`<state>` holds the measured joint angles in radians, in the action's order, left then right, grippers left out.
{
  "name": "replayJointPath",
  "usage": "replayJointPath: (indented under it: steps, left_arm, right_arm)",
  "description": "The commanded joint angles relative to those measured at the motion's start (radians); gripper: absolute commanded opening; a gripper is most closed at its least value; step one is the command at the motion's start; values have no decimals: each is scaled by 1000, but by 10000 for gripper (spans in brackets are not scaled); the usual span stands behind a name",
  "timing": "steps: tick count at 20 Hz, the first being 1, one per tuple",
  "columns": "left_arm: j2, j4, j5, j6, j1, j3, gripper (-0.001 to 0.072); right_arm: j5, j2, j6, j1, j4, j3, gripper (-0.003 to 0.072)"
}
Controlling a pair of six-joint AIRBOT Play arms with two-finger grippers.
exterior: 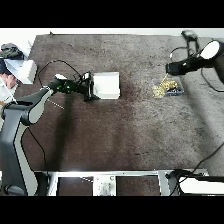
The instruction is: Fold the box and place the chain.
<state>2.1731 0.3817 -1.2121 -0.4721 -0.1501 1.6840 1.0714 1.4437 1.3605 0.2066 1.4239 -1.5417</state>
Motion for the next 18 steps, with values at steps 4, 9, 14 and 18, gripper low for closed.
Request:
replayJointPath:
  steps: [4, 9, 14, 18]
  left_arm:
    - [0, 0, 0, 0, 0, 0, 345]
    - [0, 0, 0, 0, 0, 0, 346]
    - [0, 0, 0, 0, 0, 0, 345]
    - [0, 0, 0, 0, 0, 0, 345]
  right_arm:
    - [-283, -249, -4, -106, 0, -1, -15]
    - [-516, -303, -46, -290, 1, -33, -15]
    - [-660, -302, -60, -415, 18, -37, -15]
    - [-714, -294, -60, -468, 18, -37, -15]
